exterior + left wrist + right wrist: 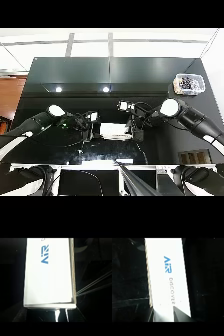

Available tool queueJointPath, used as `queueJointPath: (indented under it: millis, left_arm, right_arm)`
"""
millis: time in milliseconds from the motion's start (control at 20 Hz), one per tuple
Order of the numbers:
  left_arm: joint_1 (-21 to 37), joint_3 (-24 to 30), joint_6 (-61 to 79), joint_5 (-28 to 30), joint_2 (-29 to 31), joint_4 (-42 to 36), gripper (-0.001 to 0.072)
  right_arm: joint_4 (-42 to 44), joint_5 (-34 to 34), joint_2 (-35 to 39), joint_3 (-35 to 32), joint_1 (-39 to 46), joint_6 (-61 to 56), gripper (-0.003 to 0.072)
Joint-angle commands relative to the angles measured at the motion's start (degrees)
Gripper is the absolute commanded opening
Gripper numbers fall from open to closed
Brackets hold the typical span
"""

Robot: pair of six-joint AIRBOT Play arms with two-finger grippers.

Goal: Fold the box and place the chain.

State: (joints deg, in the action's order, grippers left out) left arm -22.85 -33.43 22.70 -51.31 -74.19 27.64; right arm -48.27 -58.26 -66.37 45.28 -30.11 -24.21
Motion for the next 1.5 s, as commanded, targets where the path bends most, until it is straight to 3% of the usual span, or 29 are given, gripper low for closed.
queueJointPath:
  millis: [0,650,800,950,1000,1050,1150,1300,1450]
  left_arm:
    - [0.0,0.0,0.0,0.0,0.0,0.2,0.0488]
    - [0.0,0.0,0.0,0.1,0.0,0.2,0.0488]
    - [0.0,0.0,0.0,0.0,0.0,0.2,0.0488]
    - [0.0,0.0,0.0,0.1,0.0,0.2,0.0488]
    - [0.0,0.0,0.0,0.1,0.0,0.2,0.0488]
    - [0.0,0.0,0.0,0.1,0.0,0.2,0.0488]
    - [0.0,0.0,0.0,0.1,0.0,0.2,0.0488]
    - [0.0,0.0,0.0,0.1,0.0,0.2,0.0488]
    - [0.0,0.0,0.0,0.1,0.0,0.2,0.0488]
  right_arm:
    - [-0.4,0.0,0.0,0.0,0.0,0.0,0.0291]
    - [-1.7,3.0,-2.2,0.3,-3.0,-1.5,0.0288]
    - [-1.7,0.3,-0.3,2.6,-1.8,-6.6,0.0287]
    - [-1.7,-3.1,3.3,4.0,1.8,-19.6,0.0286]
    - [-1.6,-4.3,3.6,4.0,3.4,-26.5,0.0202]
    - [-0.7,-4.8,3.5,3.2,4.7,-34.1,0.0012]
    - [7.1,-2.8,3.2,-1.0,5.4,-38.1,0.0]
    - [26.6,1.4,-0.4,-5.9,4.2,-33.0,0.0]
    - [30.4,3.7,-5.9,-5.9,2.9,-32.5,0.0001]
